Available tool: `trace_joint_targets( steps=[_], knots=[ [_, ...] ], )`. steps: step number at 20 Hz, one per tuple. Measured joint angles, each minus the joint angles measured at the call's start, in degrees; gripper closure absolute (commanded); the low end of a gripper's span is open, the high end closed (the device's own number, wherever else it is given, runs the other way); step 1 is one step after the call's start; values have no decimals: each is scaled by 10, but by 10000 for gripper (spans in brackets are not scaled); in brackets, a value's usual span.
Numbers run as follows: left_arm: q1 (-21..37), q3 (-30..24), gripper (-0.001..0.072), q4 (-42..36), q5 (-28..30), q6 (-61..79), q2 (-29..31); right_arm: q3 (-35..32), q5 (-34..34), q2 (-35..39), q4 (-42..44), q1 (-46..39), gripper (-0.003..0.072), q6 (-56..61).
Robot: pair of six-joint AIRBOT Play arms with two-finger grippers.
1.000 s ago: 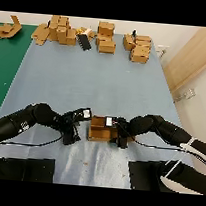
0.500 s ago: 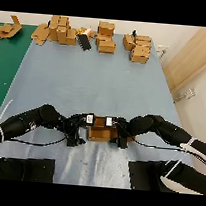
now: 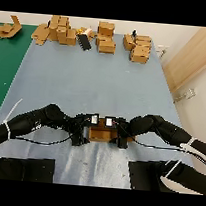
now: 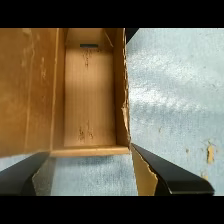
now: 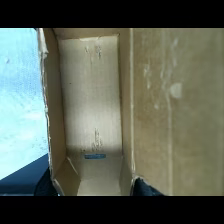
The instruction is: Fold the box.
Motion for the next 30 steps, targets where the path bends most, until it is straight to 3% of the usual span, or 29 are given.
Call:
trace_joint_targets(
  steps=[12, 14, 15, 30],
  knots=[
    [-24, 1, 17, -3, 50, 2, -30, 0, 2, 0, 0, 0, 173, 0],
    [-25, 1, 219, -3, 61, 2, -37, 0, 2, 0, 1, 0, 173, 1],
    [-25, 1, 243, -3, 64, 4, -39, 0, 3, 0, 0, 0, 173, 1],
    [-25, 2, 242, -3, 71, 2, -44, 0, 2, 0, 0, 0, 173, 1]
  ],
)
